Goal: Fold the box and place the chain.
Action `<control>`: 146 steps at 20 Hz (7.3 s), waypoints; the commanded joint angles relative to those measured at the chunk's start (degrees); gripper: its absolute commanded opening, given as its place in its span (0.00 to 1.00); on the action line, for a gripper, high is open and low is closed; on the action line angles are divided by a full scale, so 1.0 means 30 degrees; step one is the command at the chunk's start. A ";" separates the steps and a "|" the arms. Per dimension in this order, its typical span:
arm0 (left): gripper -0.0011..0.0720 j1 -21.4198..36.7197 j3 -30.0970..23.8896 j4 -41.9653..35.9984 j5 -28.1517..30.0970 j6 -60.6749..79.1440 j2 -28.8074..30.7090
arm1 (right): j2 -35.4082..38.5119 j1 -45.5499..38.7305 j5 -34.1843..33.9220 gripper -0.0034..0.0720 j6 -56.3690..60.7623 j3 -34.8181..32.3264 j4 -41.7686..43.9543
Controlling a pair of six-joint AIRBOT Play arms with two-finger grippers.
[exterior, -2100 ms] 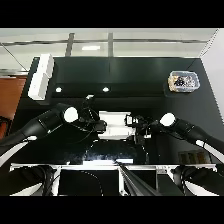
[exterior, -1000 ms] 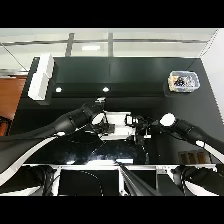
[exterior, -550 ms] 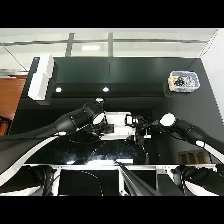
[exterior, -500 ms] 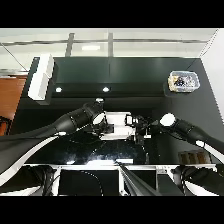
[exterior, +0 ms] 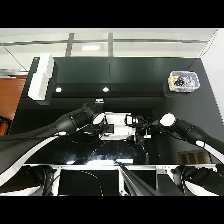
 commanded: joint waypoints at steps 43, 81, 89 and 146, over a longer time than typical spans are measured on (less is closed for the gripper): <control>0.06 0.0095 0.0015 0.0415 0.0729 0.0204 0.0000 | 0.0306 0.0634 0.1268 0.18 0.0481 0.0401 0.1872; 0.06 0.0095 0.0015 0.0415 0.0576 0.0226 0.0000 | 0.0488 -0.8444 0.6943 0.07 2.4283 -0.2208 0.0903; 0.06 0.0095 0.0015 0.0415 0.0634 0.0233 0.0000 | 0.0284 -0.8138 0.8852 0.07 2.2651 -0.0430 0.1515; 0.06 0.0095 0.0015 0.0423 0.0648 0.0233 0.0000 | -0.3075 0.5938 0.7621 0.46 4.4151 0.8663 -1.5074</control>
